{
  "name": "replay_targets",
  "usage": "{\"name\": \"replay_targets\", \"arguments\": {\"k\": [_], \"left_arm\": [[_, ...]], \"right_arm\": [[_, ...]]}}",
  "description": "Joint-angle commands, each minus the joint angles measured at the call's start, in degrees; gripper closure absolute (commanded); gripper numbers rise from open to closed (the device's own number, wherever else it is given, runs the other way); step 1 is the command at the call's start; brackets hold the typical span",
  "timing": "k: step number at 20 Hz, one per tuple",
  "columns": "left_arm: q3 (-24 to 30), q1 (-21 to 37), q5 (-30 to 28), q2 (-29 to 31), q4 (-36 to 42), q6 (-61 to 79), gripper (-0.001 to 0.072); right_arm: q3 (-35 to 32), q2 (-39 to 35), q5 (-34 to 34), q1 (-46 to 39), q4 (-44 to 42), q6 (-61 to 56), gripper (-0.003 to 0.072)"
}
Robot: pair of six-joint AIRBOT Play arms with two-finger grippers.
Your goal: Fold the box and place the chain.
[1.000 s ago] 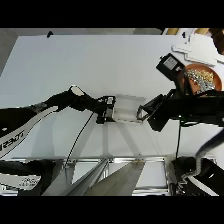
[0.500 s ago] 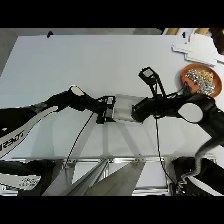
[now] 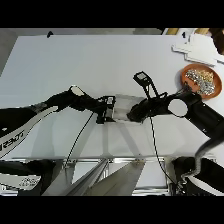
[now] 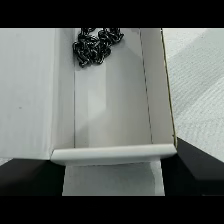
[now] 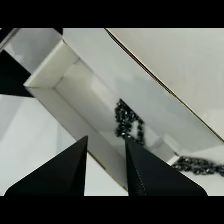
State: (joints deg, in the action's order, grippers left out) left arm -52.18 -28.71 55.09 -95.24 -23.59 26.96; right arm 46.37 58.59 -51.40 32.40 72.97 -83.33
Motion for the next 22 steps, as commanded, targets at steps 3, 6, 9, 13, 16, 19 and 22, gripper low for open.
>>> {"name": "replay_targets", "arguments": {"k": [3,6,9,13,16,19,22], "left_arm": [[-0.04,0.04,0.0,0.04,0.0,0.02,0.0573],[-0.04,0.04,0.0,0.04,0.0,0.02,0.0573],[-0.04,0.04,0.0,0.04,0.0,0.02,0.0573],[-0.04,0.04,0.0,0.04,0.0,0.02,0.0573],[-0.04,0.04,0.0,0.04,0.0,0.02,0.0573],[-0.04,0.04,0.0,0.04,0.0,0.02,0.0573],[-0.04,0.04,0.02,0.04,0.0,0.02,0.0573]], "right_arm": [[17.4,0.02,-14.4,-4.33,5.05,-0.68,0.044],[26.4,-0.24,-16.59,-12.09,9.25,-0.63,0.047],[26.16,0.7,-21.94,-22.16,11.45,-0.61,0.047],[17.42,1.6,-20.44,-29.22,10.58,-0.22,0.0469],[9.86,1.97,-16.48,-29.24,9.81,-0.22,0.0467],[3.93,3.52,-12.35,-29.24,7.08,-0.22,0.0457],[0.35,5.07,-9.81,-29.24,6.1,-0.39,0.0436]]}}
